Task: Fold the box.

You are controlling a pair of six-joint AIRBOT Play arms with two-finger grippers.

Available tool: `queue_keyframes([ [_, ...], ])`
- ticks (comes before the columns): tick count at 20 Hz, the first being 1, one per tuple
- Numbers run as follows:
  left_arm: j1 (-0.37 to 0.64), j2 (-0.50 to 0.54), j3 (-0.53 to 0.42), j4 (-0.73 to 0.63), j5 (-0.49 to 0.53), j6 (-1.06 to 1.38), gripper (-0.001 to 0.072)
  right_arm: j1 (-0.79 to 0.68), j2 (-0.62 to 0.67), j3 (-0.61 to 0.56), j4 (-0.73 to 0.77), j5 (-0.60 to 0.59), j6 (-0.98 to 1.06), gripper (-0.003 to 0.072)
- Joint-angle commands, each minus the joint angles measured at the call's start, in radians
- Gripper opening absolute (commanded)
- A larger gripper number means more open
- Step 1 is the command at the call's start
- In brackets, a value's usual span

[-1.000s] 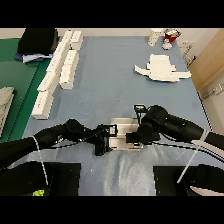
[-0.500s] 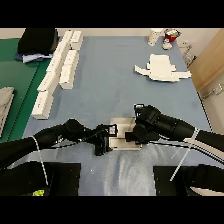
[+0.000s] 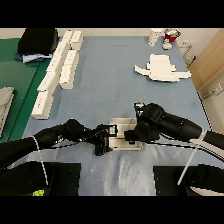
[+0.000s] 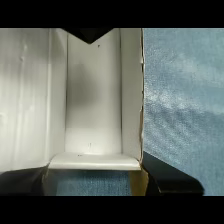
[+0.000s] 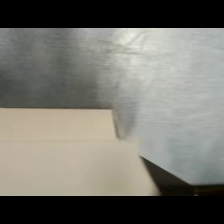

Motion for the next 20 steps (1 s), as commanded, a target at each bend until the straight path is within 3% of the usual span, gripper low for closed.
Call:
queue_keyframes([
  [1,0.000,0.000,0.001,0.000,-0.001,-0.001,0.0485,-0.005,0.066,0.013,-0.049,-0.105,-0.023,0.0525],
  [3,0.000,0.000,0.001,0.000,-0.001,-0.001,0.0484,-0.005,0.120,0.013,-0.075,-0.111,-0.032,0.0511],
  [4,0.000,0.000,0.001,0.000,-0.001,-0.001,0.0484,-0.005,0.153,0.013,-0.097,-0.124,-0.038,0.0409],
  [5,0.000,0.000,0.001,0.000,-0.001,-0.001,0.0485,-0.005,0.182,0.013,-0.126,-0.145,-0.043,0.0226],
  [6,0.000,0.000,0.001,0.000,-0.001,-0.001,0.0485,-0.016,0.211,0.013,-0.178,-0.171,-0.063,0.0092],
  [7,0.000,0.000,0.001,0.000,-0.001,-0.001,0.0485,-0.043,0.233,0.013,-0.214,-0.193,-0.083,0.0012],
  [9,0.000,0.000,0.001,0.000,-0.001,-0.001,0.0484,-0.163,0.248,-0.001,-0.226,-0.182,-0.173,0.0002],
  [11,0.000,0.000,0.001,0.000,-0.001,-0.001,0.0484,-0.332,0.231,-0.031,-0.145,-0.091,-0.315,0.0001],
  [13,0.000,0.000,0.001,0.000,-0.001,-0.001,0.0484,-0.549,0.182,-0.062,0.084,0.072,-0.520,0.0001],
  [15,0.000,0.000,0.001,0.000,-0.001,-0.001,0.0484,-0.741,0.096,-0.067,0.403,0.164,-0.762,0.0001],
  [17,0.000,0.000,0.001,0.000,-0.001,-0.001,0.0485,-0.875,-0.011,-0.067,0.732,0.168,-0.995,0.0001],
  [20,0.000,0.000,0.001,0.000,-0.001,-0.001,0.0484,-0.914,-0.174,-0.066,0.993,0.118,-1.199,0.0001],
])
